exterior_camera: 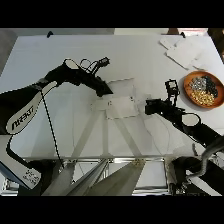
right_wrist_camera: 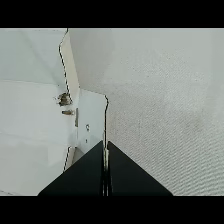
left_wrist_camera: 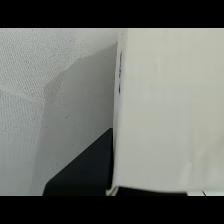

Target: Fold the box and place the chain.

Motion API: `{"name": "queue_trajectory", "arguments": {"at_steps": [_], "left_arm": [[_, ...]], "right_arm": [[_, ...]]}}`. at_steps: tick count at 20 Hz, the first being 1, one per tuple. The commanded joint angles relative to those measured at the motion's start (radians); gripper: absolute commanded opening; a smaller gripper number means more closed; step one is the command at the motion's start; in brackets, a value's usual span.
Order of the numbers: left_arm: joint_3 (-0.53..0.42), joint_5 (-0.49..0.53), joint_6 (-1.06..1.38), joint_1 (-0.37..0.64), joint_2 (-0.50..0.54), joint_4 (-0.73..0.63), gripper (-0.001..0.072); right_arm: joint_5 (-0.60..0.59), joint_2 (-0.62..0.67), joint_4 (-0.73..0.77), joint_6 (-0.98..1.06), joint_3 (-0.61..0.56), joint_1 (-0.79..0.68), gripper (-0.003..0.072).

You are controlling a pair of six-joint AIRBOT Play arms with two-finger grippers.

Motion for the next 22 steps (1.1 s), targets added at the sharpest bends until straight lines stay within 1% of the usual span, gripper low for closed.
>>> {"name": "queue_trajectory", "arguments": {"at_steps": [1, 7, 8, 9, 10, 12, 13, 15, 17, 18, 19, 20, 22], "left_arm": [[0.001, 0.0, 0.0, 0.0, 0.0, 0.0, 0.0007], [0.001, -0.001, 0.0, 0.0, 0.0, 0.0, 0.0006], [0.001, -0.001, 0.0, 0.0, 0.002, 0.0, 0.0003], [0.001, 0.0, 0.0, 0.0, 0.006, 0.0, 0.0001], [0.001, -0.001, 0.0, 0.0, 0.014, 0.001, 0.0], [0.001, -0.006, -0.003, 0.006, 0.05, 0.004, -0.0001], [0.001, -0.017, -0.003, 0.011, 0.078, 0.008, -0.0002], [0.001, -0.036, -0.003, 0.022, 0.158, 0.05, -0.0004], [0.0, -0.116, -0.003, 0.032, 0.243, 0.124, -0.0006], [0.0, -0.195, -0.003, 0.033, 0.279, 0.16, -0.0007], [-0.003, -0.26, -0.003, 0.033, 0.307, 0.194, -0.0008], [-0.012, -0.282, 0.002, 0.033, 0.332, 0.229, -0.0008], [-0.026, -0.277, 0.031, 0.033, 0.344, 0.255, -0.0008]], "right_arm": [[0.0, 0.001, 0.0, 0.0, 0.0, 0.001, 0.001], [0.0, 0.001, 0.0, 0.001, 0.0, 0.001, 0.0019], [0.0, 0.001, 0.004, 0.001, 0.0, 0.001, 0.0129], [0.0, 0.004, 0.006, 0.001, 0.001, 0.001, 0.034], [-0.003, 0.016, 0.005, 0.001, 0.007, 0.001, 0.0471], [-0.034, 0.068, 0.004, 0.0, 0.029, 0.001, 0.0474], [-0.076, 0.109, 0.005, 0.001, 0.039, 0.001, 0.0474], [-0.197, 0.204, 0.005, 0.001, 0.043, 0.001, 0.0474], [-0.307, 0.295, 0.005, 0.0, 0.043, 0.001, 0.0472], [-0.346, 0.332, 0.005, 0.0, 0.043, 0.001, 0.0466], [-0.372, 0.365, 0.005, 0.0, 0.043, 0.001, 0.0462], [-0.381, 0.388, 0.005, 0.0, 0.043, 0.001, 0.0462], [-0.373, 0.408, 0.008, 0.0, 0.043, 0.001, 0.0462]]}}
